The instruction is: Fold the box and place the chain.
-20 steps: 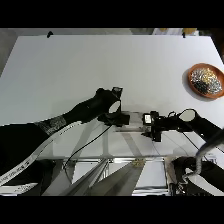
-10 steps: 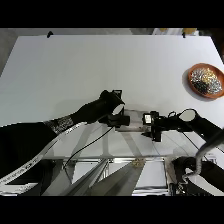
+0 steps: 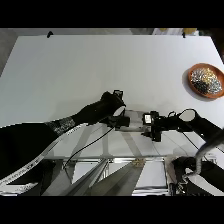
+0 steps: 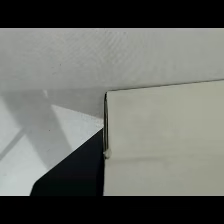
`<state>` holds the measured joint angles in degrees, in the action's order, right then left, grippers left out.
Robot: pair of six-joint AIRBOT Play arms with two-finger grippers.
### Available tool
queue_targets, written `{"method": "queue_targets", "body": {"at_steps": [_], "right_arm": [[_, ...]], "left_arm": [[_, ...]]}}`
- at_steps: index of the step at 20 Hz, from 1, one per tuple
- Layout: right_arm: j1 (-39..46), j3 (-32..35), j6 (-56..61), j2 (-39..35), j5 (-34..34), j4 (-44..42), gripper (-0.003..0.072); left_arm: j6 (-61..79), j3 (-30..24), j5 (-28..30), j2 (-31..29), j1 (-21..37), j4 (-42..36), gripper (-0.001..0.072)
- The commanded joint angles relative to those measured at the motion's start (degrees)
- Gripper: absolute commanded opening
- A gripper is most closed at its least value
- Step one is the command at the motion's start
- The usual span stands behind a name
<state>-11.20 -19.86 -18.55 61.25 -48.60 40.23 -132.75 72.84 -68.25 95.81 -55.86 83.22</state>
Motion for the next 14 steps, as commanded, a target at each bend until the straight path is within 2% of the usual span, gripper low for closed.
{"method": "queue_targets", "body": {"at_steps": [1,2,3,10,11,12,13,14], "right_arm": [[0.0,0.0,0.1,0.0,0.0,0.0,0.0435],[0.0,0.0,0.1,0.0,-0.1,0.0,0.0435],[0.0,0.0,0.1,0.0,0.0,0.0,0.0435],[0.0,0.0,0.1,0.0,-0.1,0.0,0.0435],[0.0,0.0,0.1,0.0,0.0,0.0,0.0435],[0.0,0.0,0.1,0.0,-0.1,0.0,0.0435],[0.0,0.0,0.1,0.0,-0.1,0.0,0.0435],[0.0,0.0,0.1,0.0,0.0,0.0,0.0435]], "left_arm": [[1.4,0.0,-1.4,-0.1,0.2,0.3,0.0108],[1.4,0.0,-1.2,-0.1,0.1,0.3,0.0088],[1.4,0.0,-0.9,-0.1,0.1,0.3,0.0024],[1.4,0.0,-1.0,-0.3,0.1,0.0,0.0029],[2.1,0.0,-0.9,-0.6,0.2,0.1,0.0053],[4.9,0.0,-0.6,-1.1,0.3,0.2,0.0169],[8.2,0.0,-0.5,-1.7,0.4,0.2,0.0254],[11.3,0.0,-0.1,-2.4,0.7,-0.1,0.0295]]}}
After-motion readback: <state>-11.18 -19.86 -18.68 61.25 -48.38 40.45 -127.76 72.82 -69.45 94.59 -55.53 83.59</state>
